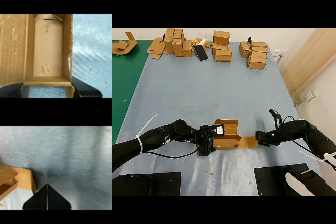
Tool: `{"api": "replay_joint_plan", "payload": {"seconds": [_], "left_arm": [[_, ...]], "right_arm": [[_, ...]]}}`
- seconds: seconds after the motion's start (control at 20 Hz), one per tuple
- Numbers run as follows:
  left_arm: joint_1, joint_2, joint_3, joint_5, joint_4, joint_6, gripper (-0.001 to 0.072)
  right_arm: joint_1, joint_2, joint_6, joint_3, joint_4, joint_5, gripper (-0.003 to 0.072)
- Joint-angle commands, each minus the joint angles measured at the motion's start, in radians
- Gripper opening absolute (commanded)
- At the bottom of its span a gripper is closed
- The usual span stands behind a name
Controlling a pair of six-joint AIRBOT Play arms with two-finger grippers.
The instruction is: Fold the box.
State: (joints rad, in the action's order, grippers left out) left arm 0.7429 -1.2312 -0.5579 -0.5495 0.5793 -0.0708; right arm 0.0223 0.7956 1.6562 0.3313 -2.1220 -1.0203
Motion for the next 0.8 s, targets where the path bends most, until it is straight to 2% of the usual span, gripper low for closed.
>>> {"api": "replay_joint_plan", "payload": {"seconds": [0.0,0.25,0.45,0.75], "left_arm": [[-0.001,0.001,0.000,0.000,0.000,0.000,0.0467],[-0.001,0.001,0.000,0.000,0.000,0.000,0.0467],[-0.001,0.001,0.000,0.000,0.000,0.000,0.0467],[-0.001,0.001,0.000,0.000,0.000,0.000,0.0467]], "right_arm": [[0.052,0.025,0.009,-0.003,-0.070,0.040,0.0003],[0.139,0.102,0.014,-0.002,-0.118,0.077,0.0003],[0.194,0.071,0.020,0.024,-0.156,0.087,0.0002],[0.198,0.007,0.020,0.048,-0.167,0.087,0.0006]]}}
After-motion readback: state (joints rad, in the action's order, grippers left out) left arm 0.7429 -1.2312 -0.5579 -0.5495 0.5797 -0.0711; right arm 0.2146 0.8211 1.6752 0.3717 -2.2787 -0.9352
